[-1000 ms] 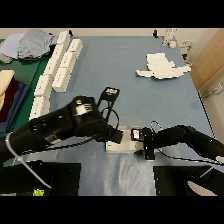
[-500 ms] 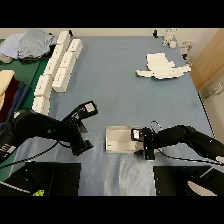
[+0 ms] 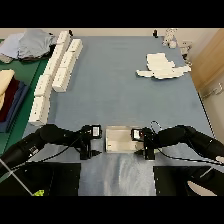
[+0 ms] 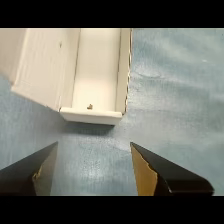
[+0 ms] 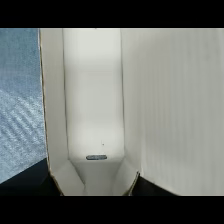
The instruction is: Fold the box.
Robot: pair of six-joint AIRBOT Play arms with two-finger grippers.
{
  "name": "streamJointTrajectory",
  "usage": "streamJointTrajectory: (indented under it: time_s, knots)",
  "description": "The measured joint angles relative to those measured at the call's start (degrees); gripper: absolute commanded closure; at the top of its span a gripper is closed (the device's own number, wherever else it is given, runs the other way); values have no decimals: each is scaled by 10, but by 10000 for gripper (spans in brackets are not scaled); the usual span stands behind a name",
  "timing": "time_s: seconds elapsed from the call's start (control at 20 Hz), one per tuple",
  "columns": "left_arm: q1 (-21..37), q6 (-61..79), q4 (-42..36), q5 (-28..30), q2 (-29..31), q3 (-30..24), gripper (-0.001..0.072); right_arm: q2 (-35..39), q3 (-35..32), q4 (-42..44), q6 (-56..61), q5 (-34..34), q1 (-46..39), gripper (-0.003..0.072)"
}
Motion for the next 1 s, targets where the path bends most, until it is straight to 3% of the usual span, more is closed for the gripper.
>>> streamJointTrajectory:
  time_s: [0.3,1.0]
  knots:
    - [-40,73,-56,58,-79,2,17,0,0,0,0,0,0,196]
    - [-64,118,-90,80,-151,23,18,0,0,0,0,0,0,196]
